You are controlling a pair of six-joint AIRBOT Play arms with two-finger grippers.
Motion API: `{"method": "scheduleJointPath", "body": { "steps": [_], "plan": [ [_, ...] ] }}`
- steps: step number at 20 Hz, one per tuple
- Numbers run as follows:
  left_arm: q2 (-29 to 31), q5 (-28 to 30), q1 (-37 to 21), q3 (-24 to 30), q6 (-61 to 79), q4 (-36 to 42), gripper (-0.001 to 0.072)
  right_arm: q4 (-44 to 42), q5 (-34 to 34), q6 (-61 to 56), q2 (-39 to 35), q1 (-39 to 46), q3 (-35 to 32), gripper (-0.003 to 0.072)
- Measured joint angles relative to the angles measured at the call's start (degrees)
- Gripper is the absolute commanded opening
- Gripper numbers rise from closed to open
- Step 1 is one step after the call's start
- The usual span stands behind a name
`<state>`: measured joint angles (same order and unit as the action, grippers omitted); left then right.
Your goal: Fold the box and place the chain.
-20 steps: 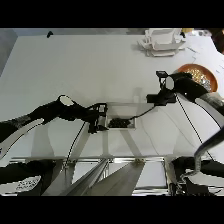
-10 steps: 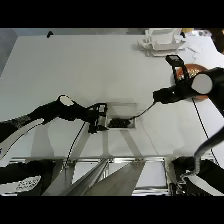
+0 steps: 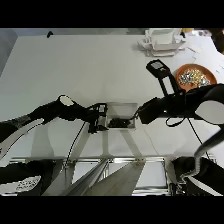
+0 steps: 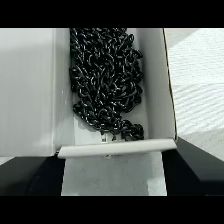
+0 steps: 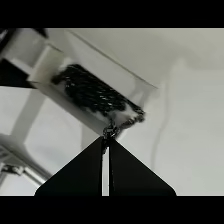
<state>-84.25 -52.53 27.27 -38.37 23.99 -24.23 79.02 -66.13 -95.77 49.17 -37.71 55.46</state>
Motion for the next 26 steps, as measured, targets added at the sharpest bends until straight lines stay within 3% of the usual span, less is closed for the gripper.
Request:
{"method": "scheduleJointPath", "body": {
  "steps": [6,12,14,17,19,22,25,26],
  "plan": [
    [0.0,0.0,0.0,0.0,0.0,0.0,0.0192,-0.9,7.2,0.0,1.1,-5.5,0.0,0.0020],
    [0.0,0.0,0.0,0.0,0.0,0.0,0.0192,-0.7,8.5,0.0,7.6,-6.4,0.0,0.0023],
    [0.0,0.0,0.0,0.0,0.0,0.0,0.0192,-0.7,8.4,0.0,10.0,-6.4,0.0,0.0086],
    [0.0,0.0,0.0,0.0,0.0,0.0,0.0192,-0.6,8.3,0.1,12.7,-6.5,0.0,0.0098],
    [0.0,0.0,0.0,0.0,0.0,0.0,0.0192,-0.3,8.2,0.2,13.6,-6.5,0.3,0.0246],
    [0.0,0.0,0.0,0.0,0.0,0.0,0.0192,0.3,6.4,1.6,14.2,-6.0,3.7,0.0199],
    [0.0,0.0,0.0,0.0,0.0,0.0,0.0192,1.3,5.6,3.9,14.6,-2.7,9.1,0.0037],
    [0.0,0.0,0.0,0.0,0.0,0.0,0.0192,1.3,5.6,4.7,14.8,-0.9,10.4,0.0028]
  ]
}}
